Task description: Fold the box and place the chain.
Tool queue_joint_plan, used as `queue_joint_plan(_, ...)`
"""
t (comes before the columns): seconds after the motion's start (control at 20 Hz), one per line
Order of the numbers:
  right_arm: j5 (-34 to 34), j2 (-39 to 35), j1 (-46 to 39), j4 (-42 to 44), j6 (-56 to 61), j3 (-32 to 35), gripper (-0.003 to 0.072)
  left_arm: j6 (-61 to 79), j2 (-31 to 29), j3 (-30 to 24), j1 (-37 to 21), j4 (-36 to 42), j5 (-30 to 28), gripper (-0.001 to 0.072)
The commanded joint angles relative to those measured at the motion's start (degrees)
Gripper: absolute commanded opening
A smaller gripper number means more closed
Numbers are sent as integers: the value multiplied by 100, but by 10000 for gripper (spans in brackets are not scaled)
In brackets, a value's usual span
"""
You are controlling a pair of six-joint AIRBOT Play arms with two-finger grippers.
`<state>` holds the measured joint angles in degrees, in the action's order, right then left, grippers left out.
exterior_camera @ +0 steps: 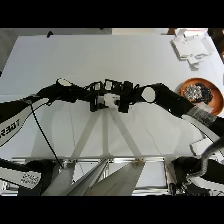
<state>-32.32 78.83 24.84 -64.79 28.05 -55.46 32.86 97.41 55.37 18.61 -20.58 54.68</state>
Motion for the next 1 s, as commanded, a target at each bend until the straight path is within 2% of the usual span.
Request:
queue_joint_plan(0.0, 317, -76, 50, 11, 15, 0, 325, 13, 0, 0, 4, -22, 39, 342)
queue_joint_plan(0.25, 505, -72, 153, 9, 15, 0, 306, 13, 0, 0, 4, -22, 39, 342)
queue_joint_plan(0.3, 492, -59, 153, 13, 15, 0, 288, 13, 0, 0, 4, -22, 39, 342)
queue_joint_plan(0.6, 162, 24, 308, 17, 42, 83, 289, 13, 0, 0, 7, -22, 42, 342)
queue_joint_plan(0.85, 160, 35, 376, 17, 57, 151, 283, 13, 0, 0, 4, -22, 39, 342)
queue_joint_plan(0.9, 160, 35, 376, 17, 59, 151, 230, 13, 0, 0, 4, -22, 39, 342)
queue_joint_plan(0.95, 160, 35, 378, 17, 59, 153, 210, 13, 0, 0, 4, -22, 39, 342)
